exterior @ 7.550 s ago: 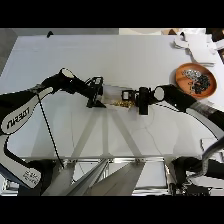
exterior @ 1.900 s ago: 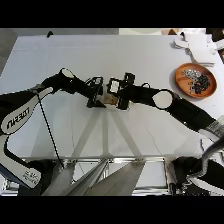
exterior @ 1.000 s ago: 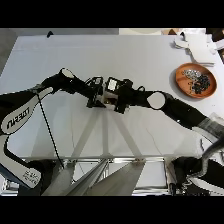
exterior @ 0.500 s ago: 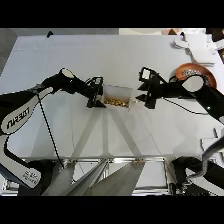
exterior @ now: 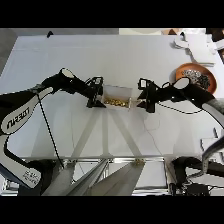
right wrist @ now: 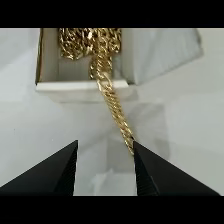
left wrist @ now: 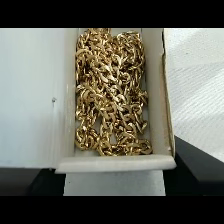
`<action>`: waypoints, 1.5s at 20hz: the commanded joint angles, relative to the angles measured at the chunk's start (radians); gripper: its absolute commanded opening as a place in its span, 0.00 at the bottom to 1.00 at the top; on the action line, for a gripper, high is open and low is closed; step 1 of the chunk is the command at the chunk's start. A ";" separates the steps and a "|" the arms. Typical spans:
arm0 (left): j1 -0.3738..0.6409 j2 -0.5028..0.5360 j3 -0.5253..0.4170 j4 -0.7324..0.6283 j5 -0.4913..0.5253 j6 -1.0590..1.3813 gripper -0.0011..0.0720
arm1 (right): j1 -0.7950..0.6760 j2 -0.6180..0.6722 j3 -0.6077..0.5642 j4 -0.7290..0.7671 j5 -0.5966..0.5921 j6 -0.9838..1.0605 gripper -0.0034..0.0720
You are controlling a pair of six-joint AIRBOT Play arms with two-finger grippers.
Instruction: Fold the box and place the chain.
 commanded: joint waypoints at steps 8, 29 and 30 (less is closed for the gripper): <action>0.000 0.000 0.000 0.000 0.000 0.000 0.66 | 0.048 -0.104 0.000 0.093 -0.163 -0.076 0.23; 0.000 0.000 0.000 0.000 0.000 0.000 0.66 | 0.077 0.207 0.000 -0.294 -0.146 0.499 0.06; 0.000 0.000 0.000 0.000 0.000 0.000 0.66 | 0.094 0.215 0.000 -0.307 -0.147 0.495 0.12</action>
